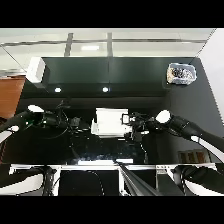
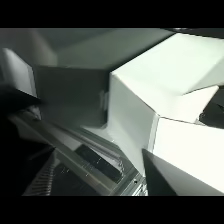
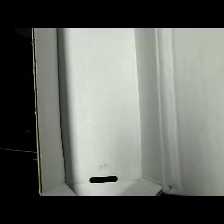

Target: Fold the box and place the chain.

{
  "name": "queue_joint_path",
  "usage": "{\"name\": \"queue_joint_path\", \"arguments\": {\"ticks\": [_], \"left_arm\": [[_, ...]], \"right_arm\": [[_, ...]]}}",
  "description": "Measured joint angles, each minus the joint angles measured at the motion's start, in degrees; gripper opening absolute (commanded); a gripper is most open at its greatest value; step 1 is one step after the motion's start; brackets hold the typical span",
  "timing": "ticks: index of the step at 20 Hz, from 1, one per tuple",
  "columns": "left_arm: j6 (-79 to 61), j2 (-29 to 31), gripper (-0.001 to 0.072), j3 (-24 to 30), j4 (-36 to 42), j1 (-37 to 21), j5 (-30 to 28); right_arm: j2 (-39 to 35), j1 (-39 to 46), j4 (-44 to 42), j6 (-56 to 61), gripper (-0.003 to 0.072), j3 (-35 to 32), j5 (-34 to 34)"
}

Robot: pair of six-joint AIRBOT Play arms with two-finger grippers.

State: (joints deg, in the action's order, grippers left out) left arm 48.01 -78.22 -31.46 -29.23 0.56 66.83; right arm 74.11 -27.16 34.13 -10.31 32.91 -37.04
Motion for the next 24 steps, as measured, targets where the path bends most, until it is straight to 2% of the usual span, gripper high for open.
{"name": "queue_joint_path", "arguments": {"ticks": [4,5,6,7,11,20,24], "left_arm": [[-0.7,0.0,0.0627,-3.0,0.6,1.4,1.7],[-0.4,0.0,0.0601,-3.7,0.6,2.3,2.2],[-0.2,0.0,0.0516,-4.4,0.6,3.4,2.6],[0.0,0.0,0.0503,-5.1,0.7,4.5,2.6],[3.1,0.0,0.0503,-8.0,-0.3,9.2,1.6],[23.0,-0.1,0.0503,-16.2,-11.6,19.3,-0.9],[32.9,-0.1,0.0503,-18.5,-19.5,23.4,-2.4]], "right_arm": [[0.0,0.0,0.0,0.0,0.0427,0.0,0.0],[0.0,0.0,0.0,0.0,0.0427,0.0,0.0],[0.0,0.0,0.0,0.0,0.0427,0.0,0.0],[0.0,0.0,0.0,0.0,0.0427,0.0,0.0],[0.0,0.0,0.0,0.0,0.0428,0.0,0.0],[0.0,0.0,0.0,0.0,0.0428,0.0,0.0],[0.0,0.0,0.0,0.0,0.0428,0.0,0.0]]}}
